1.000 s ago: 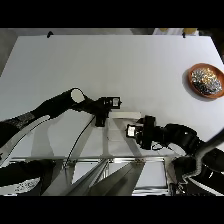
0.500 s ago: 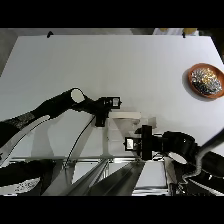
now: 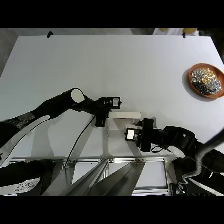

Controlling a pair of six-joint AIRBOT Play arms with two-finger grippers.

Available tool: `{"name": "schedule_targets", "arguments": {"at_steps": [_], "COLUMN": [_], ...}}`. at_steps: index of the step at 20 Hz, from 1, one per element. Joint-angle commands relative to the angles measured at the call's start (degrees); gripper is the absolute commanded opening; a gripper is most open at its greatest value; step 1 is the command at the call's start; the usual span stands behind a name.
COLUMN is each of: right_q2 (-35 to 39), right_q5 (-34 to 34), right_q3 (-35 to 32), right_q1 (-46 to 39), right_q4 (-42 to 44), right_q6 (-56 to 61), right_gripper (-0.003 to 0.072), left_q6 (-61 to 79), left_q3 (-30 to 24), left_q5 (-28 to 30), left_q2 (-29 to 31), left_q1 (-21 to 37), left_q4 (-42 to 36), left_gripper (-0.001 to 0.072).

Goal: Fold the box and place the chain.

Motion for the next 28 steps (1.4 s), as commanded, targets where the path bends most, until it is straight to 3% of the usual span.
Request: {"name": "schedule_targets", "arguments": {"at_steps": [1,4,8,18,28], "right_q2": [-0.09,-0.09,-0.09,-0.39,-7.87], "right_q5": [-0.13,0.09,7.48,8.61,9.49], "right_q3": [1.51,2.47,5.57,6.12,6.12], "right_q1": [-1.97,-2.19,-8.31,-17.55,-21.16], "right_q4": [-0.13,0.31,5.84,15.04,26.01], "right_q6": [-0.24,-0.74,-7.15,-20.68,-38.75], "right_gripper": [0.0597,0.0597,0.0597,0.0598,0.0598], "left_q6": [0.02,0.00,0.02,0.02,0.02], "left_q3": [0.00,-0.02,0.00,0.00,0.00], "left_q5": [0.02,0.00,0.00,0.00,0.00], "left_q2": [0.04,0.04,0.04,0.04,0.04], "left_q1": [-0.02,-0.02,-0.04,-0.02,-0.02], "left_q4": [0.00,0.00,0.00,0.00,0.00], "left_gripper": [0.0012,0.0012,0.0012,0.0012,0.0012]}}
